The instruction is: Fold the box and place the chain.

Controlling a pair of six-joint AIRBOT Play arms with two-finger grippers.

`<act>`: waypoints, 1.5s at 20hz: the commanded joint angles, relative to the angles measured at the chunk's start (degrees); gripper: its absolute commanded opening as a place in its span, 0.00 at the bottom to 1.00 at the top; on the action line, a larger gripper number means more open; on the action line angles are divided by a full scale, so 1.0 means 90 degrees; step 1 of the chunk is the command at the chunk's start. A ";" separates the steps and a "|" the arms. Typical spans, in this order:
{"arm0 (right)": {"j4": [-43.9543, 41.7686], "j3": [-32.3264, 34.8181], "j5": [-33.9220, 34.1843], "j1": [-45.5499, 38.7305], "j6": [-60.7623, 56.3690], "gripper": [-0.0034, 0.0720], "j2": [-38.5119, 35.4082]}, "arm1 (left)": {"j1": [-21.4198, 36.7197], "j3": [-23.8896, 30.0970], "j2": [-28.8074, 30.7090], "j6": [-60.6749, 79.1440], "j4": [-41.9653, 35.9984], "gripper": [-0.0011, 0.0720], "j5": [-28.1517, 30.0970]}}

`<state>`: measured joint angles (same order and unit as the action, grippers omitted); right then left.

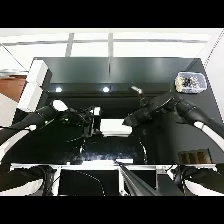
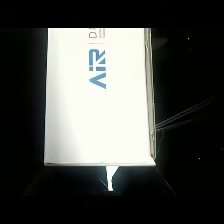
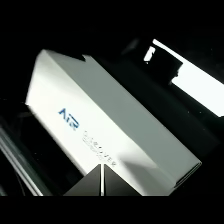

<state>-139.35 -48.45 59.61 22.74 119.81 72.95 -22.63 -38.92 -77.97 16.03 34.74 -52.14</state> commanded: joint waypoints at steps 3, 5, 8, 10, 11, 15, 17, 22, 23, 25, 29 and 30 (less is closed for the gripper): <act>-0.0095 -0.0301 0.0743 -0.1214 0.0068 0.08 -0.1549 | 0.0219 -0.0007 0.0510 -0.0386 -0.0012 1.00 -0.0214; -0.0034 -0.0301 0.0891 -0.1804 0.0063 0.08 -0.1991 | 0.0369 -0.0007 0.0828 -0.0590 0.0177 1.00 -0.0500; 0.0007 -0.0301 0.1168 -0.2426 0.0036 0.08 -0.2195 | 0.0430 -0.0010 0.1280 -0.1122 0.0367 1.00 -0.0850; 0.0017 -0.0299 0.1222 -0.2562 0.0039 0.08 -0.2195 | 0.0372 -0.0012 0.1535 -0.1171 0.0362 1.00 -0.0950; 0.0019 -0.0299 0.1202 -0.2567 0.0041 0.08 -0.2195 | 0.0287 -0.0029 0.1581 -0.1166 0.0272 1.00 -0.0874; 0.0129 -0.0296 0.0940 -0.2565 0.0041 0.08 -0.2193 | -0.0491 -0.0418 0.1161 -0.1168 0.0168 1.00 -0.0078; 0.0192 -0.0296 0.0964 -0.2565 0.0041 0.08 -0.2193 | -0.0850 -0.0792 0.0809 -0.1253 0.0163 1.00 -0.0034; 0.0233 -0.0296 0.1010 -0.2565 0.0041 0.08 -0.2193 | -0.1348 -0.1197 0.0279 -0.1892 0.0255 1.00 -0.0034; 0.0282 -0.0296 0.0984 -0.2565 0.0041 0.08 -0.2191 | -0.1370 -0.1195 0.0199 -0.2001 0.0308 1.00 0.0034; 0.0406 -0.0296 0.0957 -0.2565 0.0041 0.08 -0.2191 | -0.1367 -0.1195 0.0102 -0.2176 0.0306 1.00 0.0189; 0.0454 -0.0296 0.0942 -0.2565 0.0041 0.08 -0.2188 | -0.1370 -0.1195 -0.0046 -0.2174 0.0306 1.00 0.0296; 0.0452 -0.0296 0.0940 -0.2565 0.0041 0.08 -0.2188 | -0.1370 -0.1195 -0.0117 -0.2174 0.0304 1.00 0.0294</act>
